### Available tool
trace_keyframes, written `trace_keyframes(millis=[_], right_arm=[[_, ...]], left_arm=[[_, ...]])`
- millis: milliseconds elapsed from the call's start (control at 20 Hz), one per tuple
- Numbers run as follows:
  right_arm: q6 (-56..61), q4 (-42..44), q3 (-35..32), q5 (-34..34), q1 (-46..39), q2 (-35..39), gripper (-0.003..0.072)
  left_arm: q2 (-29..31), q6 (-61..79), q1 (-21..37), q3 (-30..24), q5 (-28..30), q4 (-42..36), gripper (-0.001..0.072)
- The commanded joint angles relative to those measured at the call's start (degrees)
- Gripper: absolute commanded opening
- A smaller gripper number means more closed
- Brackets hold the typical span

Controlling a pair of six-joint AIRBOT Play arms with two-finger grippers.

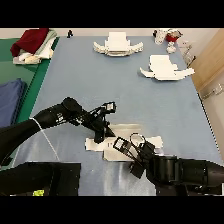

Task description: Fold the box.

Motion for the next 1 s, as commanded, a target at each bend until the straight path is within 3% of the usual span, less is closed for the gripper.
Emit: trace_keyframes(millis=[0, 50, 100, 400, 650, 750, 950], right_arm=[[3.21, -7.43, 0.81, 0.33, 0.26, -1.11, 0.0605], [5.6, -9.44, 1.38, -0.66, 0.26, -0.94, 0.0684], [8.41, -11.28, 2.03, -2.01, 0.26, -0.9, 0.0717], [10.25, -11.96, 3.23, -6.6, 0.26, -0.39, 0.0717], [5.7, -10.01, 2.67, -6.91, -0.44, 5.42, 0.0718], [1.99, -8.92, 1.07, -4.63, -2.82, 7.08, 0.0719], [-15.39, -0.72, -3.54, 6.1, -12.52, 11.63, 0.0719]], left_arm=[[-0.02, 0.02, 0.0, 0.0, 0.0, 0.0, 0.0014], [-0.02, 0.02, 0.0, 0.0, 0.0, 0.0, 0.0014], [-0.04, 0.02, 0.0, 0.0, 0.02, -0.02, 0.0014], [-0.02, 0.02, 0.0, 0.0, 0.0, -0.02, 0.0014], [-0.04, 0.02, 0.0, 0.0, 0.02, -0.04, 0.0014], [-0.04, 0.02, 0.0, 0.0, 0.0, -0.09, 0.0014], [-0.04, 0.02, 0.0, 0.0, 0.0, -0.15, 0.0014]])
